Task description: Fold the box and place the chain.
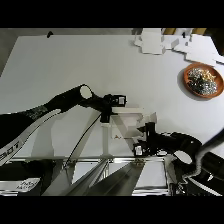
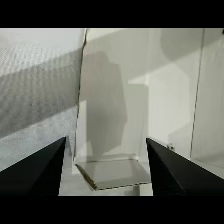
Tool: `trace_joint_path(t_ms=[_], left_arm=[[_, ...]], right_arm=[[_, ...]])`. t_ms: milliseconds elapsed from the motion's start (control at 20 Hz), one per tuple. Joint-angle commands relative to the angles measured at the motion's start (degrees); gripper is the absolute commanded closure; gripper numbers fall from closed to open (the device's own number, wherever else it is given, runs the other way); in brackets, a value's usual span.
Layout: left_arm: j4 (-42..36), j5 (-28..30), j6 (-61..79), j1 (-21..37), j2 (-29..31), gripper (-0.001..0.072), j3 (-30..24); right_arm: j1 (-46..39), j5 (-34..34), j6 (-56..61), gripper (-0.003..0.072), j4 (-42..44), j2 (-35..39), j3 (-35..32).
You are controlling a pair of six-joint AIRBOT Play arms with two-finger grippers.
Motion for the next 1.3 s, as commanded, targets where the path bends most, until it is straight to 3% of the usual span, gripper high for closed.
trace_joint_path(t_ms=[0, 600, 1250], left_arm=[[0.0, 0.0, 0.0, 0.0, 0.0, 0.0699, 0.0], [0.0, 0.0, 0.0, 0.0, 0.0, 0.0699, 0.0], [0.0, 0.0, 0.0, 0.0, 0.0, 0.0699, 0.0]], right_arm=[[0.2, -1.8, 0.0, 0.0169, -0.3, -1.0, -0.3], [-1.3, -4.2, -4.9, 0.0167, 0.6, -2.7, 1.2], [-14.1, 4.8, -5.0, 0.0166, 6.8, -2.7, 6.7]])
